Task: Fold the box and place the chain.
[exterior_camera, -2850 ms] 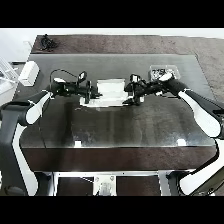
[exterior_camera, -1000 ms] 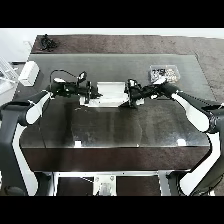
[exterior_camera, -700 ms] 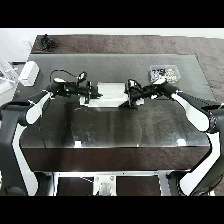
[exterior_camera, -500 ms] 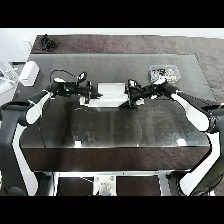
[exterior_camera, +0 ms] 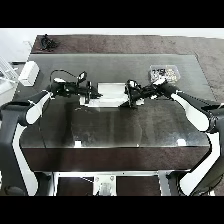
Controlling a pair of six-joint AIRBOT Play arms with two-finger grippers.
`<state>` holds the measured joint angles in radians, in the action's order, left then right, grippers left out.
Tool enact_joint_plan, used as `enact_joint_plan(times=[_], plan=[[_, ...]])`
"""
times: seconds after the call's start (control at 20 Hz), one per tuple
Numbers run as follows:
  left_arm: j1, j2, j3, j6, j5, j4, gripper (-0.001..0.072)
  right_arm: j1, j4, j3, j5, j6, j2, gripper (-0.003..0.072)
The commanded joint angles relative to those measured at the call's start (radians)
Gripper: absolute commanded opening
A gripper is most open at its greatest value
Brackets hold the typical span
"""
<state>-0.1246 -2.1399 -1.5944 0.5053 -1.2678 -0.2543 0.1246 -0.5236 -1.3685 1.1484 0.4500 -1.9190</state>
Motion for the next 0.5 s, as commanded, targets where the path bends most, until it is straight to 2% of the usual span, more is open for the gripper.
enact_joint_plan(times=[0.0,0.45], plan=[[0.000,0.000,-0.001,0.000,0.001,0.000,0.0019,0.004,-0.023,0.000,0.001,0.000,-0.001,0.0589],[0.000,0.000,-0.001,0.000,0.000,0.000,0.0020,0.003,-0.019,0.000,0.001,-0.001,-0.001,0.0581]])
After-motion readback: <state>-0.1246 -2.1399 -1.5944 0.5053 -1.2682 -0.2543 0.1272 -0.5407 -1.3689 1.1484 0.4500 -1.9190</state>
